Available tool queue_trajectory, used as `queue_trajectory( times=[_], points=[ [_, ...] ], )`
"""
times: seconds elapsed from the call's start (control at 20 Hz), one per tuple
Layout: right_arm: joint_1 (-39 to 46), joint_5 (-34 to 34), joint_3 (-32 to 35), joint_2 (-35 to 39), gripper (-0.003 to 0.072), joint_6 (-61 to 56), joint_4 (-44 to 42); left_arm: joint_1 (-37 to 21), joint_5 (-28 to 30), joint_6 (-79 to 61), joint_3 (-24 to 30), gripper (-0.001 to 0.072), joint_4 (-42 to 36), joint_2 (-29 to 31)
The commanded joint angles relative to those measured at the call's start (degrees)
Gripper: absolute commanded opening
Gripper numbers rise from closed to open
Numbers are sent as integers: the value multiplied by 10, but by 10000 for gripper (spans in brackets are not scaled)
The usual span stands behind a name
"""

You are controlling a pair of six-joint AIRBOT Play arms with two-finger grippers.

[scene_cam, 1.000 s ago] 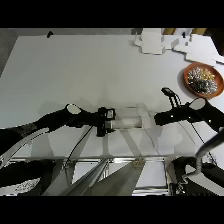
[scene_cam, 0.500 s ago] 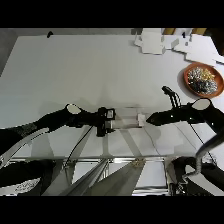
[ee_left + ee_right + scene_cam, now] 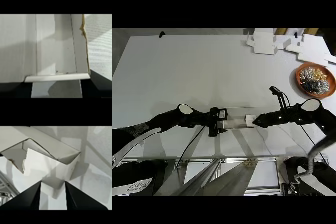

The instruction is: Fold the box and place the chain.

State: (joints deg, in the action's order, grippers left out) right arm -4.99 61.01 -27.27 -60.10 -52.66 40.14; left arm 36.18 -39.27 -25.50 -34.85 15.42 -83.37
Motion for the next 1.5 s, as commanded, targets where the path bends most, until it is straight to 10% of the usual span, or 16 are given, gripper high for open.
queue_trajectory(
  times=[0.0,0.45,1.45],
  points=[
    [-31,-33,-3,1,341,-44,5,0,0,0,0,209,0,0],
    [-191,-86,-94,-26,341,-443,285,0,0,0,0,209,0,0],
    [-326,-53,-164,-135,256,-676,441,0,0,0,0,209,0,0]
  ],
)
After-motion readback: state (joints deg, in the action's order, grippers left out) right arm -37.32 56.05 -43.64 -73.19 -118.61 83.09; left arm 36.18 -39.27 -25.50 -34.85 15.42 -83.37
